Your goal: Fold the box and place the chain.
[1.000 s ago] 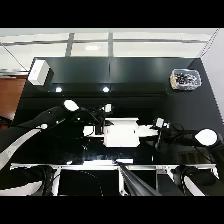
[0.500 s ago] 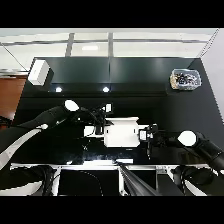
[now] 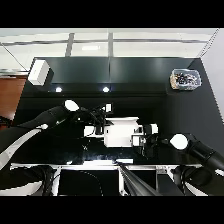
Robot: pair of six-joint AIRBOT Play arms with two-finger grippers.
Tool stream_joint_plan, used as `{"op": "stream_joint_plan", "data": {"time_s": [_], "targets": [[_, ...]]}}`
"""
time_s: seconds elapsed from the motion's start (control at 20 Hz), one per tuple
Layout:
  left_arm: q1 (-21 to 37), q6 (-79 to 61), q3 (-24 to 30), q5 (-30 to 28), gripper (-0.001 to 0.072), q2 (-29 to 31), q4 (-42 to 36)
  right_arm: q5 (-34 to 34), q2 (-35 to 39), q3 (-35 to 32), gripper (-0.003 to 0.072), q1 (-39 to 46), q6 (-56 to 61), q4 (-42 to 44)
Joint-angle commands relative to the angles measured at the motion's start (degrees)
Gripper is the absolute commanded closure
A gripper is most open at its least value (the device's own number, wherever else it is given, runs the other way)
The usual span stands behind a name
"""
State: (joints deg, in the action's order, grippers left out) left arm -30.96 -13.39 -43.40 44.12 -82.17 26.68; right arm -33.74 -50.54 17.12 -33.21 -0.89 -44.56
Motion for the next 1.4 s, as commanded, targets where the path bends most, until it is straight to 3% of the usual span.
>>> {"op": "stream_joint_plan", "data": {"time_s": [0.0,0.3,0.4,0.65,1.0,1.25,1.35], "targets": [[-0.04,-0.07,-0.02,-0.07,0.0687,-0.04,0.02,3.15,-0.35,0.00,-0.0018,-1.44,-0.17,-0.02],[-0.04,-0.09,-0.02,-0.04,0.0687,-0.04,0.04,0.76,-0.24,4.22,-0.0018,-0.79,8.37,-1.88],[-0.04,-0.09,-0.02,-0.04,0.0687,-0.04,0.04,-2.10,-0.26,7.43,-0.0018,2.10,13.35,-5.27],[-0.07,-0.09,-0.02,-0.04,0.0687,-0.04,0.07,-3.30,-0.48,9.53,-0.0018,9.03,13.07,-3.21],[-0.09,-0.09,-0.02,-0.09,0.0687,-0.04,0.07,-3.82,-6.29,9.53,-0.0018,11.08,3.52,8.66],[-0.09,-0.07,-0.02,-0.13,0.0687,-0.04,0.07,-15.39,-8.52,9.53,-0.0017,18.62,-6.67,18.18],[-0.09,-0.07,-0.02,-0.13,0.0687,-0.04,0.07,-16.13,-11.02,9.51,-0.0017,17.68,-10.80,18.16]]}}
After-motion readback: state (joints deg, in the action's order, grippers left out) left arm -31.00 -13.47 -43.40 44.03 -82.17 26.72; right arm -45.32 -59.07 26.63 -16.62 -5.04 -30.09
